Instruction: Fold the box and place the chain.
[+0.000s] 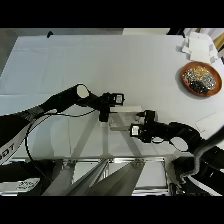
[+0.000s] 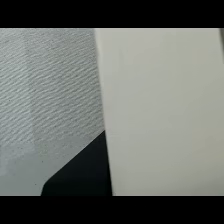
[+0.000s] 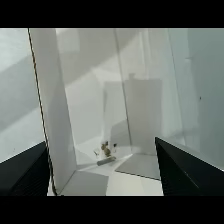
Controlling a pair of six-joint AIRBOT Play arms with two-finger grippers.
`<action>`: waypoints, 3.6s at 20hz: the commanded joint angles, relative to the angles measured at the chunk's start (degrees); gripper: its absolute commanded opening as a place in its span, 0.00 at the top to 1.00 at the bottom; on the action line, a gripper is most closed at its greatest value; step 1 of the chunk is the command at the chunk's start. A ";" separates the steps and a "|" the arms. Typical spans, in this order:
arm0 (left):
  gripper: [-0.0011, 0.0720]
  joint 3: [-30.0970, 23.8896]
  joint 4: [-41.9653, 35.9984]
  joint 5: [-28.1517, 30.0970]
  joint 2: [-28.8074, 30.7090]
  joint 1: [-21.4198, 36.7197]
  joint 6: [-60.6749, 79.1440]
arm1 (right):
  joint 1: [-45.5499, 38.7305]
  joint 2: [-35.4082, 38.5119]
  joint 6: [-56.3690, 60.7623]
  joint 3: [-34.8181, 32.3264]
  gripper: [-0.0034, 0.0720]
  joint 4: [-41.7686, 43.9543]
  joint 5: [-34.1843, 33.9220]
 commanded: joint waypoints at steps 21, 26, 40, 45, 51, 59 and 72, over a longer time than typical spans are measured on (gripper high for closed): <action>0.97 -0.02 0.00 0.02 -0.02 -0.02 0.04 | -8.59 -0.04 -2.40 0.46 0.05 9.14 2.80; 0.97 -0.02 0.02 0.02 -0.02 -0.02 0.04 | -8.59 -0.26 -9.27 0.46 0.06 15.56 2.34; 0.97 -0.02 0.00 0.02 -0.02 -0.02 0.04 | -22.16 -7.76 -41.86 1.40 0.08 39.87 12.24; 0.97 -0.02 0.00 0.02 -0.02 -0.02 0.04 | -26.91 -12.76 -46.25 4.68 0.08 40.17 17.99; 0.97 -0.02 0.02 0.00 -0.02 -0.02 0.04 | -26.91 -19.93 -49.05 8.26 0.07 41.16 19.21; 0.97 -0.02 0.00 0.02 -0.02 -0.02 0.04 | -26.88 -22.77 -53.51 8.33 0.11 42.38 22.10; 0.97 -0.02 0.02 0.02 -0.02 -0.02 0.04 | -25.31 -22.77 -44.46 8.31 0.11 35.47 29.73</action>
